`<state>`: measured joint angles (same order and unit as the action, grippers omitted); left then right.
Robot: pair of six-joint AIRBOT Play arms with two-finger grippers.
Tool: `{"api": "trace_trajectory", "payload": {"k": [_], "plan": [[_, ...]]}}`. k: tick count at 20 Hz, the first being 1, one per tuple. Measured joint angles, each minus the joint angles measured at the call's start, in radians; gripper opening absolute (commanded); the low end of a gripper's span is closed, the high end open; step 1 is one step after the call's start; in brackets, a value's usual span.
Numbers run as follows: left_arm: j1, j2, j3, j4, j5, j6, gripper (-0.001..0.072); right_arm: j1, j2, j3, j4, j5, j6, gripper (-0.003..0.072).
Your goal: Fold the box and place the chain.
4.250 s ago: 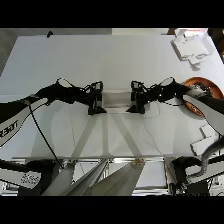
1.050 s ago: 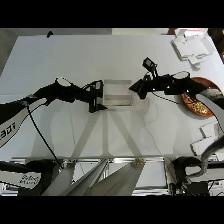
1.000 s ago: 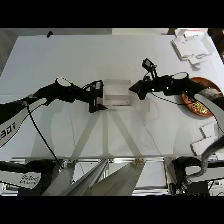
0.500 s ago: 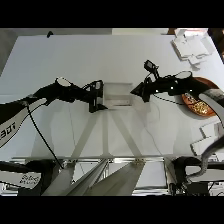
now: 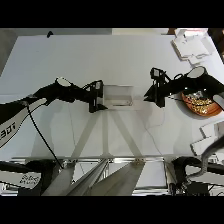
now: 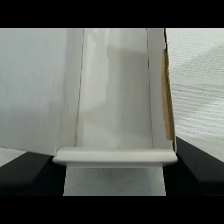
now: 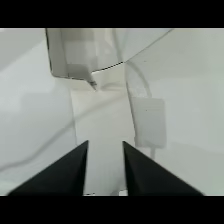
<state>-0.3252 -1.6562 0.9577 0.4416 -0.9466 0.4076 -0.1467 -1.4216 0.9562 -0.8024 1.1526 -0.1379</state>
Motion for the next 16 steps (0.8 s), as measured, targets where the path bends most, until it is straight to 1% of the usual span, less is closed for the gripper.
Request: {"api": "trace_trajectory", "payload": {"k": [7, 8, 9, 12, 13, 15, 16], "plan": [[0.000, 0.000, 0.000, 0.000, 0.000, -0.001, 0.0258, 0.140, -0.042, 0.000, -0.044, -0.121, -0.050, 0.0330], [0.000, 0.000, 0.000, 0.000, 0.000, -0.001, 0.0258, 0.158, -0.051, 0.000, -0.047, -0.138, -0.051, 0.0286], [0.000, 0.000, 0.000, 0.000, 0.000, -0.001, 0.0258, 0.176, -0.062, 0.000, -0.047, -0.152, -0.052, 0.0274], [0.000, 0.000, 0.000, 0.000, 0.000, -0.001, 0.0258, 0.212, -0.083, 0.000, -0.035, -0.205, -0.051, 0.0274], [0.000, 0.000, 0.000, 0.000, 0.000, -0.001, 0.0258, 0.219, -0.087, 0.000, -0.019, -0.222, -0.051, 0.0258], [0.000, 0.000, 0.000, 0.001, 0.000, -0.002, 0.0258, 0.228, -0.092, 0.000, 0.006, -0.241, -0.051, 0.0137], [0.000, 0.000, 0.000, 0.001, 0.000, -0.001, 0.0258, 0.230, -0.094, 0.000, 0.017, -0.247, -0.051, 0.0120]]}}
